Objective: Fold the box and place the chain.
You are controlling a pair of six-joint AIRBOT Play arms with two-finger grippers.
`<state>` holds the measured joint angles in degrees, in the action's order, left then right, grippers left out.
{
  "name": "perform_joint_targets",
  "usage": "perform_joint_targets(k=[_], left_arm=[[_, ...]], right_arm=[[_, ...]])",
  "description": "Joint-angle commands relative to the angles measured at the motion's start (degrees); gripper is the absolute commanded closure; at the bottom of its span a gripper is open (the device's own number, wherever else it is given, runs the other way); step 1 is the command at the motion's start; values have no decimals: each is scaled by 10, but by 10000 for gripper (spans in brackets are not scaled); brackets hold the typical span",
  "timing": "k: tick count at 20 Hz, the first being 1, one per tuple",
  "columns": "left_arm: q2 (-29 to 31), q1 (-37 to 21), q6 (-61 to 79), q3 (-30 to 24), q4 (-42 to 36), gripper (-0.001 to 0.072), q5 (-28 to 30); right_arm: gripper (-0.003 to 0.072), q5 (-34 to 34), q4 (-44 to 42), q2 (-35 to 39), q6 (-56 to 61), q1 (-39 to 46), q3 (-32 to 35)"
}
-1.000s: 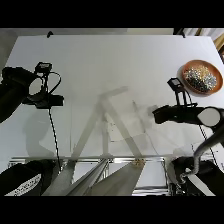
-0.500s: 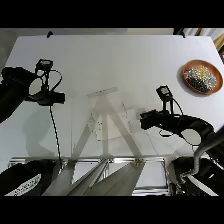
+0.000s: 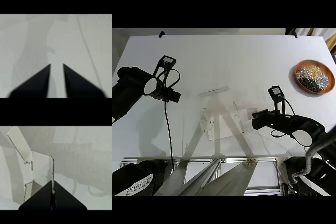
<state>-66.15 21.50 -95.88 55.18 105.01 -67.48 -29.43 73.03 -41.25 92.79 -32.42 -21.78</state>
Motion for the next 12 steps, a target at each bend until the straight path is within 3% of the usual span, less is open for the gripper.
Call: perform_joint_targets(k=[1,2,7,9,12], left_arm=[[-12,-1,83,0,-30,224,32],[-15,-1,135,0,-72,195,49],[-24,-44,409,0,-380,195,103],[-27,-88,489,-1,-482,194,85],[-27,-166,616,-22,-608,192,5]], right_arm=[[667,1,1,0,0,-1,0],[667,1,1,0,0,-1,0],[667,-11,1,0,0,-1,0],[667,-12,1,0,0,-1,0],[667,-12,0,0,0,-1,0]])
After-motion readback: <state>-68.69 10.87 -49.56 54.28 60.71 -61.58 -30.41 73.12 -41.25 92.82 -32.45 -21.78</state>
